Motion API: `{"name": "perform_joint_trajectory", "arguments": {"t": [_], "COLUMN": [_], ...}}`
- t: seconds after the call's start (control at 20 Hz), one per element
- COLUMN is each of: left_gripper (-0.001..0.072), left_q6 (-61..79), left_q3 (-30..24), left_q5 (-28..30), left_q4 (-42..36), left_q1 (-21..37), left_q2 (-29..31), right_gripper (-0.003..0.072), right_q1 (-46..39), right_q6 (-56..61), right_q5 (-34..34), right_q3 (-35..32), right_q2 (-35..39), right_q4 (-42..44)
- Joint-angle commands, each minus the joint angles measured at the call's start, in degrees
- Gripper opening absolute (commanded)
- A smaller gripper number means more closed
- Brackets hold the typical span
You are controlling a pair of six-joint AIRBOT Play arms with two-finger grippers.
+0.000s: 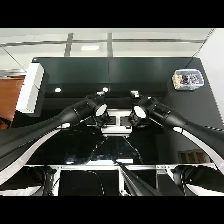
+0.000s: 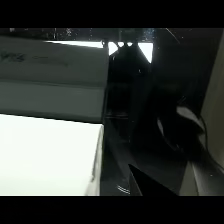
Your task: Fold the box and place the chain.
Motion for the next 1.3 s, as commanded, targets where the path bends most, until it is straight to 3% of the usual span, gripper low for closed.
{"name": "perform_joint_trajectory", "arguments": {"t": [0.0, 0.05, 0.1, 0.15, 0.2, 0.3, 0.5, 0.55, 0.6, 0.65, 0.85, 0.9, 1.1, 1.15, 1.25], "left_gripper": [0.0028, 0.0028, 0.0028, 0.0028, 0.0028, 0.0028, 0.0028, 0.0028, 0.0028, 0.0028, 0.0028, 0.0028, 0.0028, 0.0028, 0.0028], "left_q6": [0.02, 0.02, 0.02, 0.0, 0.0, 0.0, 0.02, 0.0, 0.02, 0.02, 0.0, 0.0, 0.0, 0.02, 0.0], "left_q3": [0.02, 0.02, 0.02, 0.02, 0.02, 0.02, 0.02, 0.02, 0.02, 0.02, 0.02, 0.02, 0.02, 0.02, 0.02], "left_q5": [-0.04, -0.04, -0.04, -0.04, -0.04, -0.04, -0.04, -0.04, -0.04, -0.04, -0.04, -0.04, -0.04, -0.04, -0.04], "left_q4": [0.02, 0.02, 0.02, 0.02, 0.02, 0.02, 0.02, 0.02, 0.02, 0.02, 0.02, 0.02, 0.02, 0.02, 0.02], "left_q1": [0.02, 0.04, 0.02, 0.02, 0.04, 0.02, 0.02, 0.02, 0.04, 0.02, 0.02, 0.02, 0.02, 0.02, 0.02], "left_q2": [-0.04, -0.04, -0.04, -0.04, -0.04, -0.04, -0.04, -0.04, -0.04, -0.04, -0.04, -0.04, -0.04, -0.04, -0.04], "right_gripper": [0.0344, 0.0339, 0.0194, 0.0162, 0.0057, 0.0015, 0.002, 0.0087, 0.0233, 0.0236, 0.023, 0.0129, 0.0129, 0.0035, 0.0015], "right_q1": [0.24, 0.24, 0.24, 0.24, 0.24, 0.24, 0.24, 0.24, 0.24, 0.24, 0.24, 0.24, 0.24, 0.24, 0.24], "right_q6": [2.64, 3.15, 3.1, 3.13, 3.13, 3.34, 3.26, 3.28, 3.3, 3.3, 3.37, 3.32, 3.32, 3.21, 3.19], "right_q5": [0.61, 0.63, 0.76, 0.83, 0.83, 0.87, 1.29, 1.29, 1.25, 1.27, 1.07, 1.09, 1.09, 1.09, 1.05], "right_q3": [0.92, 0.92, 0.92, 0.92, 0.92, 0.92, 0.94, 0.94, 0.94, 0.94, 0.94, 0.92, 0.94, 0.92, 0.94], "right_q2": [-1.2, -1.38, -1.38, -1.38, -1.38, -1.38, -1.36, -1.36, -1.36, -1.36, -1.4, -1.44, -1.99, -1.99, -1.99], "right_q4": [1.73, 2.32, 2.34, 2.49, 2.54, 2.54, 2.51, 2.56, 2.73, 2.78, 2.47, 2.21, 2.14, 2.1, 2.08]}}
